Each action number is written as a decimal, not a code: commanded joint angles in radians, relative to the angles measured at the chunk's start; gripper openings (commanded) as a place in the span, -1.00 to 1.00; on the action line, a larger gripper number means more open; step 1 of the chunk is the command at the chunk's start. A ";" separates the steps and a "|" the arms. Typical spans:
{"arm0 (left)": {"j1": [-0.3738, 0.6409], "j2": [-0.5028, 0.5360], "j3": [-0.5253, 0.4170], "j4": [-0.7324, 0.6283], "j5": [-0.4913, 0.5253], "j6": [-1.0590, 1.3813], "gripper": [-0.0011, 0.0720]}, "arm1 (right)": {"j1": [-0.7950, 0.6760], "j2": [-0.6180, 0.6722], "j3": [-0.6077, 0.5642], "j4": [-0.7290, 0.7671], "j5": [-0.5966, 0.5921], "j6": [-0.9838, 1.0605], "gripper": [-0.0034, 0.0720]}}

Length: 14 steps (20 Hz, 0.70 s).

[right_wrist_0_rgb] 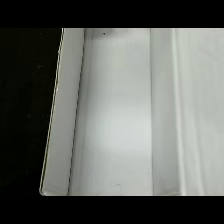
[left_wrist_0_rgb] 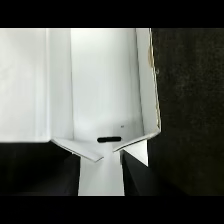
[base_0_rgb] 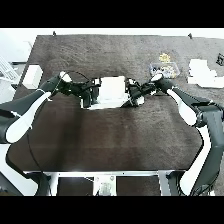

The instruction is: Fold the box and place the chain.

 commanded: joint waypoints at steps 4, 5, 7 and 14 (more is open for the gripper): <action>-0.022 -0.016 0.000 -0.010 0.048 0.010 -0.20 | 0.001 0.000 0.001 0.000 0.000 0.000 0.66; -0.022 -0.017 0.000 -0.010 0.049 0.010 -0.21 | 0.001 0.000 0.001 0.000 0.000 0.000 0.66; -0.022 -0.017 0.000 -0.030 0.063 0.011 -0.21 | 0.001 0.000 0.001 0.000 0.000 0.000 0.66; -0.022 -0.021 0.000 -0.063 0.115 0.118 -0.20 | 0.001 0.000 0.001 0.000 0.000 0.000 0.66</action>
